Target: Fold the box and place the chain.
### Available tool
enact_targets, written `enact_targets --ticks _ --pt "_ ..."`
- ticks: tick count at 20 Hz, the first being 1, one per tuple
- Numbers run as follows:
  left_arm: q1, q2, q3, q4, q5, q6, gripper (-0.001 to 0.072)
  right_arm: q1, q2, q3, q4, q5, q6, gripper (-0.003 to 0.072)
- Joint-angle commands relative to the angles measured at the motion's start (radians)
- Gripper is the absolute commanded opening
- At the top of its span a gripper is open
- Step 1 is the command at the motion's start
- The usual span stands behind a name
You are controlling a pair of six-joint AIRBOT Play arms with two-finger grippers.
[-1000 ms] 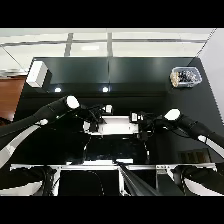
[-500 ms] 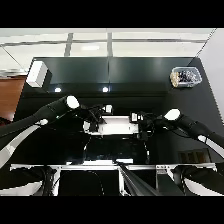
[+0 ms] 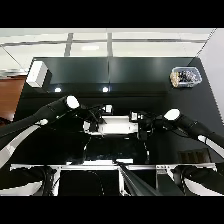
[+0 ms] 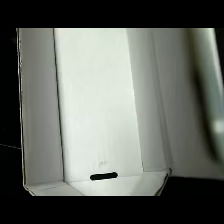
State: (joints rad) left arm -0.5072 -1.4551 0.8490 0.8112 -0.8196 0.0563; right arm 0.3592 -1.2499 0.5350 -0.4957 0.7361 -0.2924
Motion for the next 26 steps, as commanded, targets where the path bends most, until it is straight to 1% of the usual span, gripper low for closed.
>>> enact_targets --ticks 1,10,12,16,17,18,20,21,22,24,25,26 --pt "0.000 0.000 0.001 0.000 0.000 0.000 0.0029 0.017 -0.002 0.001 -0.011 -0.004 0.013 0.0703" --pt "0.000 0.000 0.001 0.000 0.001 0.000 0.0029 0.017 -0.002 0.001 -0.013 -0.005 0.014 0.0703" --pt "0.000 0.000 0.001 0.000 0.001 0.000 0.0028 0.017 -0.002 0.001 -0.013 -0.005 0.014 0.0596" --pt "0.000 0.000 0.001 0.000 0.000 0.000 0.0028 0.017 -0.002 0.001 -0.013 -0.005 0.014 0.0594" --pt "0.000 0.000 0.001 0.000 -0.001 -0.001 0.0028 0.017 -0.002 0.001 -0.013 -0.004 0.014 0.0555" --pt "0.000 0.000 0.001 0.000 0.000 -0.003 0.0028 0.017 -0.002 0.001 -0.013 -0.004 0.014 0.0479" --pt "0.001 0.000 0.002 0.000 0.000 -0.008 0.0030 0.017 -0.002 0.001 -0.013 -0.004 0.014 0.0479" --pt "0.002 0.000 0.002 0.000 -0.001 -0.013 0.0056 0.017 -0.002 0.001 -0.013 -0.004 0.014 0.0479" --pt "0.002 0.004 0.002 0.000 -0.001 -0.024 0.0199 0.017 -0.002 0.001 -0.013 -0.004 0.014 0.0479" --pt "0.009 0.031 0.002 0.004 -0.002 -0.073 0.0568 0.017 -0.002 0.001 -0.013 -0.004 0.014 0.0479" --pt "0.018 0.058 0.002 0.014 -0.002 -0.117 0.0716 0.017 -0.002 0.001 -0.013 -0.004 0.014 0.0479" --pt "0.032 0.092 0.002 0.042 -0.006 -0.164 0.0715 0.017 -0.002 0.001 -0.013 -0.004 0.014 0.0479"
